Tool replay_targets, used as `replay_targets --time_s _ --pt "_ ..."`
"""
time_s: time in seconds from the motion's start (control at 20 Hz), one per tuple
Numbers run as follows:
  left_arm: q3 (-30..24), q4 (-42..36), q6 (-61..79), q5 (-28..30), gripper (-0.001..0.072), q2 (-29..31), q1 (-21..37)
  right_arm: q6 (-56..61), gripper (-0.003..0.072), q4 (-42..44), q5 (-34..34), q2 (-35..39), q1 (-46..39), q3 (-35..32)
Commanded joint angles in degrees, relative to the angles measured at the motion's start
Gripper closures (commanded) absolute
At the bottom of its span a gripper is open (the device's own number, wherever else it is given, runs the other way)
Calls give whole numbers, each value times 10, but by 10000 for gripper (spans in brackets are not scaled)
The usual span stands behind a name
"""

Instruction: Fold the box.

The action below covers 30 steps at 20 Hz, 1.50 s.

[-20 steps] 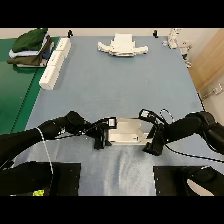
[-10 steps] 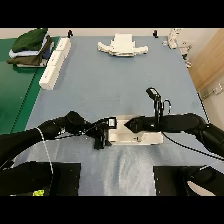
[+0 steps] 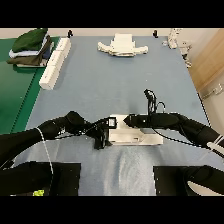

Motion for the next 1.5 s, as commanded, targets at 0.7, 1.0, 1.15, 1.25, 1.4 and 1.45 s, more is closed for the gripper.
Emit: replay_targets --time_s 0.7,1.0,1.15,1.25,1.4,1.45 --pt "0 0 1 0 198 0 0 5 408 -1 -6 14 0 0" --pt "0 0 1 0 198 0 0 -1 407 -49 -166 143 0 37" --pt "0 0 1 0 198 0 0 -3 403 -109 -285 214 0 54" --pt "0 0 1 0 198 0 0 -55 380 -158 -373 252 0 54" --pt "0 0 1 0 198 0 0 -150 298 -240 -475 260 0 51" --pt "0 0 1 0 198 0 0 -198 156 -266 -476 260 0 45"
